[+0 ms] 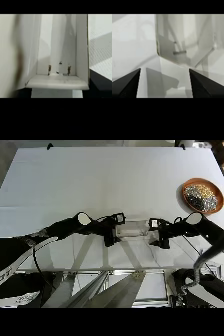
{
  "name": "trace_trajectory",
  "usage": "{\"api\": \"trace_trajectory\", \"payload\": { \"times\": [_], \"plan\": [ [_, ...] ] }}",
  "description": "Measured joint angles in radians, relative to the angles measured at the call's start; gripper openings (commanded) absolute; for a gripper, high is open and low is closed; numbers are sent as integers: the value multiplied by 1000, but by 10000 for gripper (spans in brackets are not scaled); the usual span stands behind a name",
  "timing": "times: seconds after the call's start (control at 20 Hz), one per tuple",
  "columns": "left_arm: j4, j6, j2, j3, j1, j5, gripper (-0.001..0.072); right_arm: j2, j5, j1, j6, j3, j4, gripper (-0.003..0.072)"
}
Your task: Fold the box and place the chain.
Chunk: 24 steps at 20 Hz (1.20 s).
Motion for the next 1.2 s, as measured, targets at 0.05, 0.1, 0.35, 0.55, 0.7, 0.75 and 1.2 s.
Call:
{"api": "trace_trajectory", "payload": {
  "times": [0.05, 0.1, 0.35, 0.55, 0.7, 0.75, 1.2],
  "plan": [
    [9, 1, 0, 0, 0, -2, 439, 19, -5, 0, 45, 0, -28, 506],
    [15, 2, 0, 0, 0, -4, 439, 39, -8, 0, 76, 0, -55, 504],
    [31, 3, 1, 0, 0, -12, 439, 191, -2, 0, 149, 6, -100, 27],
    [36, 3, 1, 0, 0, -15, 438, 292, 63, 0, 64, 12, 106, 19],
    [37, 3, 1, 0, 0, -16, 438, 293, 23, 0, 3, 13, 338, 20],
    [37, 2, 1, 0, 0, -17, 438, 280, -9, 0, -5, 14, 386, 20],
    [38, 0, 1, 0, 1, -18, 438, 32, -235, 0, 177, 15, 435, 20]
  ]
}}
